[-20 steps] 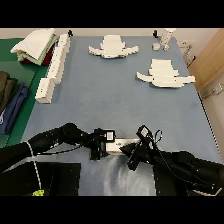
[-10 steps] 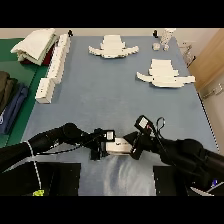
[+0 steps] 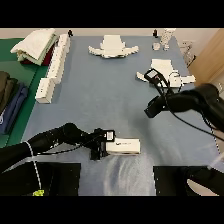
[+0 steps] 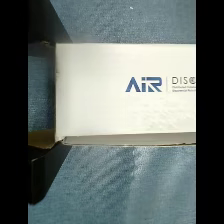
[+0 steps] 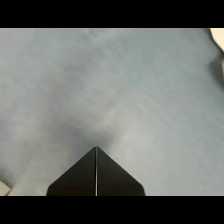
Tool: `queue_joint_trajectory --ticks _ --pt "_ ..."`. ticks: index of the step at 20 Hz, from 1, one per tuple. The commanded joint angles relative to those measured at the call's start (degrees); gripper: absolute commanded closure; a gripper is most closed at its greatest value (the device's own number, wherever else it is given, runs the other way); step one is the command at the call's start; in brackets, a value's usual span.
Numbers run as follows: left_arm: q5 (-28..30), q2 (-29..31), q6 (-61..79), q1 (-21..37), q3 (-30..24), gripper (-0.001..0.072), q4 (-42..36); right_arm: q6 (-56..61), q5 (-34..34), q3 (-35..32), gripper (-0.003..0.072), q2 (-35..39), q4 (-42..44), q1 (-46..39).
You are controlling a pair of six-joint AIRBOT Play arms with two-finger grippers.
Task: Fold the box.
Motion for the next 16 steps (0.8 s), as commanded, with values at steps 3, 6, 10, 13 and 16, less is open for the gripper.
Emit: queue_joint_trajectory --ticks 3,6,10,13,16 --pt "0.0 0.0 0.0 0.0 0.0 0.0213 0.0 -5.2 -13.1 9.7 0.0684 -16.1 4.7 -9.9" --pt "0.0 0.0 0.0 0.0 0.0 0.0213 0.0 -8.0 -12.7 10.5 0.0683 -20.8 6.3 -10.3" --pt "0.0 0.0 0.0 0.0 0.0 0.0213 0.0 -8.0 -10.5 10.5 0.0684 -21.7 6.7 -10.3" --pt "0.1 0.0 0.0 0.0 0.0 0.0213 0.0 -8.0 -10.5 10.5 0.0683 -21.7 6.7 -10.3" --pt "-0.7 0.1 -2.3 0.0 0.6 0.0213 -0.9 -8.0 -10.5 10.5 0.0683 -21.7 6.6 -10.3"
